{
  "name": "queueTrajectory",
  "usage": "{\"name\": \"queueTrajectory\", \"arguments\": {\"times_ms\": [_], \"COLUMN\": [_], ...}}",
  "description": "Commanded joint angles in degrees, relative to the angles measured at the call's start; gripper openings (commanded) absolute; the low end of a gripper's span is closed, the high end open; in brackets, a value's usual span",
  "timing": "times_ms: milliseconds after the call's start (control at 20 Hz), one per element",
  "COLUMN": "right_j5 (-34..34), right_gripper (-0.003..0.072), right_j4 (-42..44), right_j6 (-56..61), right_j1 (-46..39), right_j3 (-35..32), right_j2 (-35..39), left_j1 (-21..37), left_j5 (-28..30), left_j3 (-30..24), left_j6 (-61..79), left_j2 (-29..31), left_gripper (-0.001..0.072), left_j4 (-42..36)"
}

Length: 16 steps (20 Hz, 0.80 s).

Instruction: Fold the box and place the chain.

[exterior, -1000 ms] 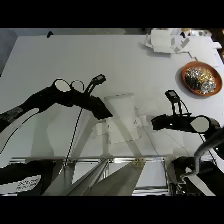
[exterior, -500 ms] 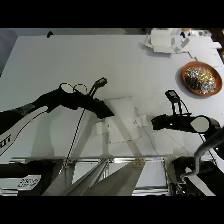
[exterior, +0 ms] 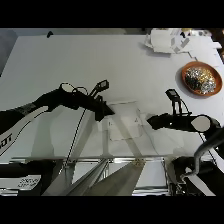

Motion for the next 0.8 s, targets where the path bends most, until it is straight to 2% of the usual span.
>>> {"name": "queueTrajectory", "arguments": {"times_ms": [0, 150, 250, 400, 750], "right_j5": [3.5, 5.3, 5.0, 5.3, 5.3], "right_gripper": [0.0415, 0.0415, 0.0414, 0.0414, 0.0413], "right_j4": [1.0, 0.0, -0.5, -0.5, -3.1], "right_j6": [-0.9, -2.1, -3.2, -3.8, -3.8], "right_j1": [0.0, 0.0, 0.0, 0.0, 0.0], "right_j3": [2.6, 5.9, 6.3, 6.3, 6.3], "right_j2": [0.0, 0.0, 0.0, 0.0, 0.0], "left_j1": [-1.0, -3.2, -4.7, -5.5, -5.5], "left_j5": [0.4, 4.6, 7.5, 11.0, 11.9], "left_j3": [0.3, 0.3, 0.3, 0.3, 0.3], "left_j6": [10.8, 12.3, 12.3, 12.3, 12.3], "left_j2": [0.1, -0.4, -0.9, -1.4, -1.6], "left_gripper": [0.0004, 0.0004, 0.0004, 0.0005, 0.0006], "left_j4": [-0.6, 1.9, 4.5, 4.2, 3.9]}}
